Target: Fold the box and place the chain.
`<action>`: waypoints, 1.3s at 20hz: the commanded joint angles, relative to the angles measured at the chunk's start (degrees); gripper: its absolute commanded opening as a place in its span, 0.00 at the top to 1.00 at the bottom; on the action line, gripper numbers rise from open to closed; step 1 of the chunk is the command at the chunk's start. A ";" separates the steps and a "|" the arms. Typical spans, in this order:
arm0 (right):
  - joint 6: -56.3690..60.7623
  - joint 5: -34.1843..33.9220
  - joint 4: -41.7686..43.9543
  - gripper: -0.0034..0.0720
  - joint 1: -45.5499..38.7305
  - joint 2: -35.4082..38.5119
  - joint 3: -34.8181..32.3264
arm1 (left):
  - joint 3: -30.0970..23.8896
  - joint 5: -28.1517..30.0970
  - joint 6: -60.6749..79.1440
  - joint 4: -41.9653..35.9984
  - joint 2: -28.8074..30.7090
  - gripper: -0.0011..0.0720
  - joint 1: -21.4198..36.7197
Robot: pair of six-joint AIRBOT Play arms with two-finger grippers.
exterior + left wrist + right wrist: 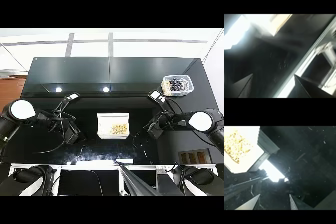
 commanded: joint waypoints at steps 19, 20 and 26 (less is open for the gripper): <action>0.07 -2.23 0.44 0.01 0.00 0.00 0.02 | -9.53 20.26 69.42 -22.84 -16.48 0.00 0.72; 0.52 -2.23 0.44 0.01 0.00 0.00 0.02 | -9.53 20.81 69.44 -23.56 -16.85 0.00 0.66; 0.63 -2.43 0.39 0.02 0.00 0.00 0.02 | -8.35 21.49 69.99 -25.20 -19.15 0.00 -1.38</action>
